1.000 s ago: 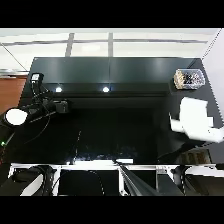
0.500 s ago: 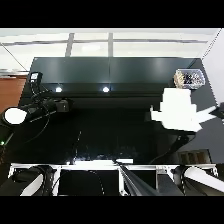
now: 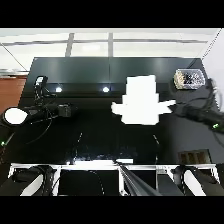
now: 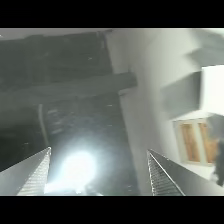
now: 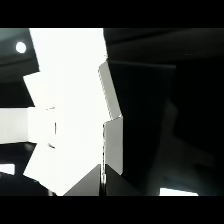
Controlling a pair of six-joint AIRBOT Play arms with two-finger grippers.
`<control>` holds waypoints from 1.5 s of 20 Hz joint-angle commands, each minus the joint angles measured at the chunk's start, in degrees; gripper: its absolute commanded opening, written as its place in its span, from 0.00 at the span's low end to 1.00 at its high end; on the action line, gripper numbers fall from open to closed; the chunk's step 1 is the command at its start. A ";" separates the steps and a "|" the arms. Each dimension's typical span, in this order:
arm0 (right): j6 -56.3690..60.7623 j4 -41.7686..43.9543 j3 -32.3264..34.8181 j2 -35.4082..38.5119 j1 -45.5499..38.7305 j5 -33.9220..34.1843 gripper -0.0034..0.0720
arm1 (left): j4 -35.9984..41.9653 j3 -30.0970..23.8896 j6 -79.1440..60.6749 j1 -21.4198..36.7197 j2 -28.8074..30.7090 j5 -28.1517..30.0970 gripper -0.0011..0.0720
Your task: Fold the box and place the chain.
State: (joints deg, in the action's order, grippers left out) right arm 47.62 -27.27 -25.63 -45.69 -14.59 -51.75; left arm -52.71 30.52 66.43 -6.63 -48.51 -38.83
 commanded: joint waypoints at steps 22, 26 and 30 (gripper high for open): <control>1.66 10.75 9.94 4.81 43.28 35.15 0.06 | 20.90 38.51 -27.54 0.46 -51.93 -44.22 0.95; 1.64 9.68 9.94 4.81 43.28 34.88 0.06 | 23.21 41.81 -30.77 0.26 -57.18 -48.65 0.85; 1.68 9.70 9.94 4.81 43.28 35.08 0.07 | 22.97 42.12 -34.14 -0.83 -57.59 -48.89 0.76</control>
